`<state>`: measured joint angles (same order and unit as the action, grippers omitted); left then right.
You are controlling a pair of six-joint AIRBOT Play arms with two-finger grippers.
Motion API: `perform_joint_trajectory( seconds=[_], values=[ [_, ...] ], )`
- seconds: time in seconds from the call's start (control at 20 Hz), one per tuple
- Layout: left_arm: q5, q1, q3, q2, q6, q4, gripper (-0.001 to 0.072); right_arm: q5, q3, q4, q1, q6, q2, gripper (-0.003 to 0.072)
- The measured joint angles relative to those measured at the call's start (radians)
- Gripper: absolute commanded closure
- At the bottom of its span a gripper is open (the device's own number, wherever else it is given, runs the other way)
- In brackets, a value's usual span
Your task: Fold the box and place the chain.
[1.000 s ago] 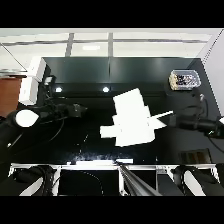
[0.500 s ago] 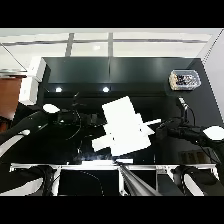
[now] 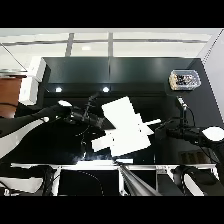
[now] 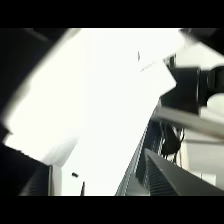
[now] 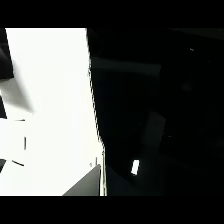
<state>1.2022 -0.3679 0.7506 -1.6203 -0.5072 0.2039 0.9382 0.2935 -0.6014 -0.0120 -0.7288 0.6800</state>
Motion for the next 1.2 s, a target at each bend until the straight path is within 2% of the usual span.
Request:
perform_joint_trajectory(
  seconds=[0.1,0.25,0.3,0.4,0.45,0.5,0.6,0.65,0.7,0.75,0.85,1.05,1.2],
  values=[
    [0.023,-0.003,0.029,-0.025,0.012,0.041,0.0247,0.0,0.0,0.0,0.0,-0.003,0.0,0.065],
    [0.018,-0.01,0.063,-0.042,0.031,0.076,0.0253,-0.001,0.0,-0.001,0.0,-0.006,0.0,0.065],
    [0.014,-0.012,0.072,-0.045,0.036,0.082,0.0296,-0.002,0.0,-0.001,0.0,-0.007,0.0,0.065],
    [0.005,-0.014,0.089,-0.048,0.045,0.088,0.0505,-0.004,0.0,-0.001,0.0,-0.011,0.0,0.065],
    [0.003,-0.016,0.095,-0.049,0.048,0.092,0.0567,-0.005,0.0,-0.002,0.0,-0.011,0.0,0.065],
    [0.004,-0.016,0.1,-0.05,0.053,0.095,0.0574,-0.004,0.0,-0.002,0.0,-0.013,0.0,0.065],
    [0.015,-0.016,0.105,-0.051,0.067,0.1,0.0683,-0.003,0.0,-0.006,0.0,-0.015,0.0,0.0649],
    [0.033,-0.016,0.108,-0.051,0.084,0.101,0.0684,-0.003,0.0,-0.01,0.0,-0.017,0.0,0.0536],
    [0.043,-0.016,0.111,-0.051,0.091,0.108,0.0685,-0.004,0.0,-0.016,0.0,-0.023,0.0,0.024],
    [0.047,-0.016,0.116,-0.052,0.104,0.119,0.0685,-0.004,0.005,-0.028,0.001,-0.023,0.0,-0.0019],
    [0.066,-0.015,0.134,-0.05,0.121,0.139,0.0688,-0.002,0.033,-0.079,0.018,-0.026,-0.001,-0.0014],
    [0.071,-0.024,0.192,-0.029,0.136,0.208,0.0691,0.016,0.17,-0.212,0.096,-0.03,-0.002,-0.0014],
    [-0.003,-0.079,0.211,0.036,0.155,0.28,0.0691,0.041,0.249,-0.257,0.119,0.018,-0.002,-0.0014]
  ],
)
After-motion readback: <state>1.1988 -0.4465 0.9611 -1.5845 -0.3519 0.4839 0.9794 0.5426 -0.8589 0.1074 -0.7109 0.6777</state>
